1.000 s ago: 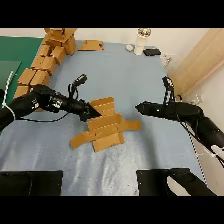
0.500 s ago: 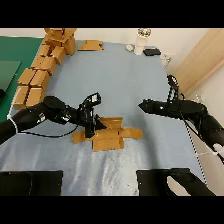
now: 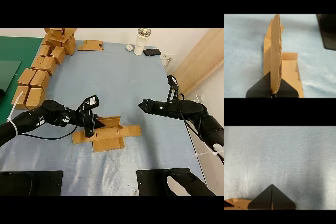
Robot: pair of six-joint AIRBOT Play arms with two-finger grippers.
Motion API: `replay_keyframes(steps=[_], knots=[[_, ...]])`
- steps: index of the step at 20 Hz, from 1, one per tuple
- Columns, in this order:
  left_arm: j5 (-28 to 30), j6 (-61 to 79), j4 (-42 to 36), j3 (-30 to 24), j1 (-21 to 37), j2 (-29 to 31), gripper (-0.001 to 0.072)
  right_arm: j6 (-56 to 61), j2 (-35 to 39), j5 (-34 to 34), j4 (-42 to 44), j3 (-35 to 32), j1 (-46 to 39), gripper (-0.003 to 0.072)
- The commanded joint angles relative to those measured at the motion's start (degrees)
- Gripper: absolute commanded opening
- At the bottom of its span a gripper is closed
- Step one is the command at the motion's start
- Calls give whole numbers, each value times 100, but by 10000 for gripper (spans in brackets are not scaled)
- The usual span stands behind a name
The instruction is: Fold the box.
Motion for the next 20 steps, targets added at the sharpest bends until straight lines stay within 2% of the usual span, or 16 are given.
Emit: replay_keyframes(steps=[1, 5, 10, 14, 20], knots=[[146, 72, -24, -4, 234, -20, 10, 7, -4, -13, 2, 7, 9, 5], [-7, 24, -9, -4, 343, -306, 11, 9, -4, -13, 4, 7, 9, 5], [-529, 28, 15, -4, 339, -356, 11, 7, -4, -11, 7, 7, 9, 5], [-1187, 26, -28, -4, 299, -289, 11, 7, -4, -13, 4, 7, 9, 5], [-1368, -332, -96, -79, 247, -179, 11, 9, -4, -13, 26, 7, 9, 5]])
